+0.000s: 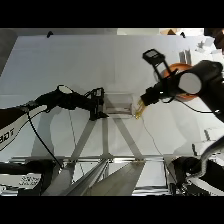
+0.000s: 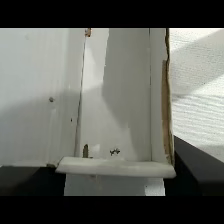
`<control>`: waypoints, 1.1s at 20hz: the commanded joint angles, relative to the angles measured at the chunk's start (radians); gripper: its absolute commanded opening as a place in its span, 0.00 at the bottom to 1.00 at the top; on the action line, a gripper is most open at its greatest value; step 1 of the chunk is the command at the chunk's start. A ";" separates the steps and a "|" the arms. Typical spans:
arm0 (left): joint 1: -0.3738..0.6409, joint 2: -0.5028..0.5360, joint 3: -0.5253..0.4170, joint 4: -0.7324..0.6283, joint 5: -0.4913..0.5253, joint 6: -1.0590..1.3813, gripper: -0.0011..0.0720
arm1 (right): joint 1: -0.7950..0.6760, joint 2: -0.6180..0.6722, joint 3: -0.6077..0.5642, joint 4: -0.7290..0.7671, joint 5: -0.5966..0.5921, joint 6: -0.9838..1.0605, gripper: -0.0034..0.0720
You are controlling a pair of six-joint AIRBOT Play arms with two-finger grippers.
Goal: Fold the box and place the chain.
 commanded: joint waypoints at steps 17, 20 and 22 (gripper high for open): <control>0.001 0.000 0.000 0.000 0.000 0.000 0.39 | 0.089 -0.088 0.000 0.359 -0.386 -0.266 0.05; 0.000 0.000 0.000 0.000 0.000 0.000 0.39 | 0.081 -0.120 0.000 0.305 -0.320 -0.255 0.06; 0.000 0.000 0.000 0.000 0.000 0.000 0.39 | 0.081 -0.164 -0.004 0.294 -0.275 -0.255 0.06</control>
